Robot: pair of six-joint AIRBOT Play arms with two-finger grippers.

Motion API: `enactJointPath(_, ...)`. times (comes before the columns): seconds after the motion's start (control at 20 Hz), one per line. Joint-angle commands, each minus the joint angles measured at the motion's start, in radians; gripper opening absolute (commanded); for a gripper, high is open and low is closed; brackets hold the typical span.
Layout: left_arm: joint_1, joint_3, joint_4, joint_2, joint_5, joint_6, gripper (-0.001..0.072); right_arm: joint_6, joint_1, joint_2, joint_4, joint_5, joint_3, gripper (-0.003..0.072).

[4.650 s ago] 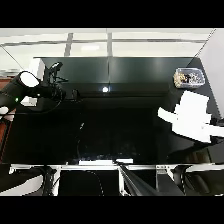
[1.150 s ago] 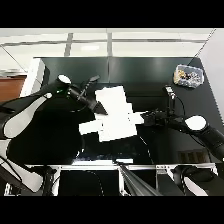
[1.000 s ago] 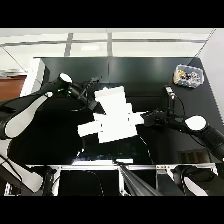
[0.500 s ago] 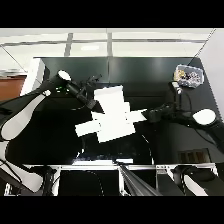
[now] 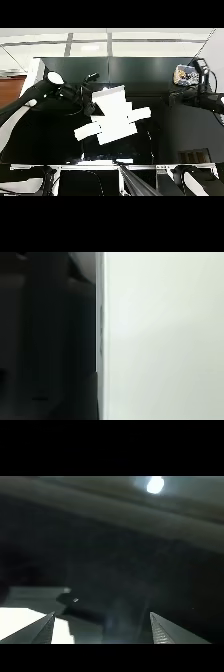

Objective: Fold the box and place the chain.

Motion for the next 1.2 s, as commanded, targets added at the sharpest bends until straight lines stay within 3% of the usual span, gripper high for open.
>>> enactJointPath(0.0,-0.056,-0.074,0.049,0.075,0.282,0.17,0.0026,-0.003,-0.015,0.0,-0.002,-0.076,0.018,0.0645)
enactJointPath(0.15,-0.121,-0.073,0.087,0.074,0.369,0.328,0.0026,-0.005,-0.012,0.0,-0.015,-0.052,0.017,0.0646)
enactJointPath(0.35,-0.185,-0.074,0.169,0.051,0.389,0.46,0.0025,-0.141,-0.012,-0.001,-0.031,0.226,-0.01,0.0645)
enactJointPath(0.45,-0.184,-0.074,0.167,0.014,0.361,0.453,0.0025,-0.144,-0.003,-0.001,-0.03,0.277,-0.054,0.0645)
enactJointPath(0.7,-0.189,-0.074,0.161,-0.012,0.366,0.452,0.0026,-0.218,0.17,-0.003,-0.007,0.25,-0.199,0.0648)
enactJointPath(0.75,-0.186,-0.074,0.161,-0.013,0.365,0.449,0.0027,-0.227,0.219,-0.007,-0.012,0.226,-0.215,0.0713)
enactJointPath(0.8,-0.183,-0.074,0.161,-0.013,0.364,0.449,0.0026,-0.251,0.269,-0.01,-0.016,0.182,-0.233,0.0713)
enactJointPath(1.0,-0.183,-0.074,0.161,-0.013,0.364,0.449,0.0027,-0.563,0.425,-0.01,-0.045,0.0,-0.286,0.0705)
enactJointPath(1.15,-0.183,-0.074,0.164,-0.013,0.364,0.449,0.0027,-0.681,0.483,-0.014,-0.15,-0.043,-0.306,0.0703)
